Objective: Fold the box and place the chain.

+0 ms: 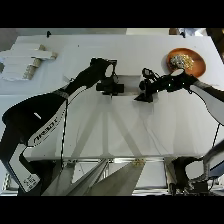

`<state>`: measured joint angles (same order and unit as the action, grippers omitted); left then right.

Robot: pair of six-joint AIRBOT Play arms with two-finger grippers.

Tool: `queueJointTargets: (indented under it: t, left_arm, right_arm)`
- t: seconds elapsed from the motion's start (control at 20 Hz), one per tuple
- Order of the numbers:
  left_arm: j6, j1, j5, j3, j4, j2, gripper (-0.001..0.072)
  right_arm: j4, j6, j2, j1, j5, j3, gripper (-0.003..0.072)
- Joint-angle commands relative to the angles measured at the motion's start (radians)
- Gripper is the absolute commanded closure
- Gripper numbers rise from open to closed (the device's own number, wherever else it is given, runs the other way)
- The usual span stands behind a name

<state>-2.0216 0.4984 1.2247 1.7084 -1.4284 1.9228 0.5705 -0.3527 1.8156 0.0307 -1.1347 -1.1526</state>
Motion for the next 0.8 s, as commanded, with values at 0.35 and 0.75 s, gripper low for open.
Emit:
queueJointTargets:
  t: [0.35,0.75]
  left_arm:
    - [0.235,-0.171,0.023,0.0,0.209,-0.158,0.0362]
    - [1.332,-0.351,0.034,-0.082,0.531,-0.193,0.0263]
  right_arm:
    - [-0.002,0.001,0.0,0.0,-0.006,-0.001,0.0176]
    - [-0.002,0.001,0.0,0.0,-0.006,-0.001,0.0176]
